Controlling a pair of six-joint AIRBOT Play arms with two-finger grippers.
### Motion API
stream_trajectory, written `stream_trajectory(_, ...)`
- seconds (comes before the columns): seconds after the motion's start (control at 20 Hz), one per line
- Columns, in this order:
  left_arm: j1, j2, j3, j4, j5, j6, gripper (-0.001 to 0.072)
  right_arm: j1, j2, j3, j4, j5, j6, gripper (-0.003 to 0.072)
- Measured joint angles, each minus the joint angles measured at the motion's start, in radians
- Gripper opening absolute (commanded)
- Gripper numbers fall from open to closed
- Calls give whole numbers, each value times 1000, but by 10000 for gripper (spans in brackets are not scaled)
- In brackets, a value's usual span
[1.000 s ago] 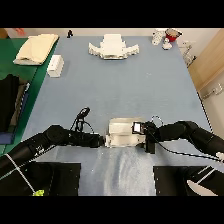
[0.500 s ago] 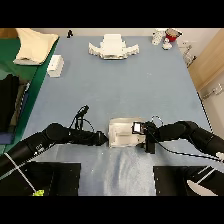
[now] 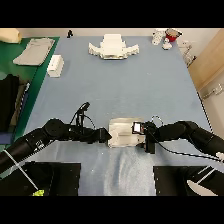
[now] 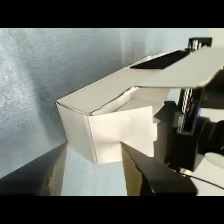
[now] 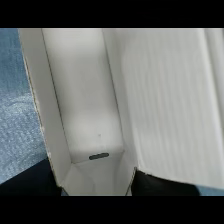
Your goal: Fold the box.
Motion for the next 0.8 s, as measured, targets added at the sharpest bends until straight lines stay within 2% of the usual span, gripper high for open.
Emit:
stream_trajectory(0.25,-53,-26,32,12,39,-45,523,0,0,0,0,0,0,406)
stream_trajectory(0.4,-118,-65,80,76,69,-141,523,0,0,0,0,0,0,405)
stream_trajectory(0.6,-207,-149,168,272,58,-364,523,0,0,0,0,0,0,406)
stream_trajectory(0.8,-270,-225,278,507,-23,-622,523,0,0,0,0,0,0,405)
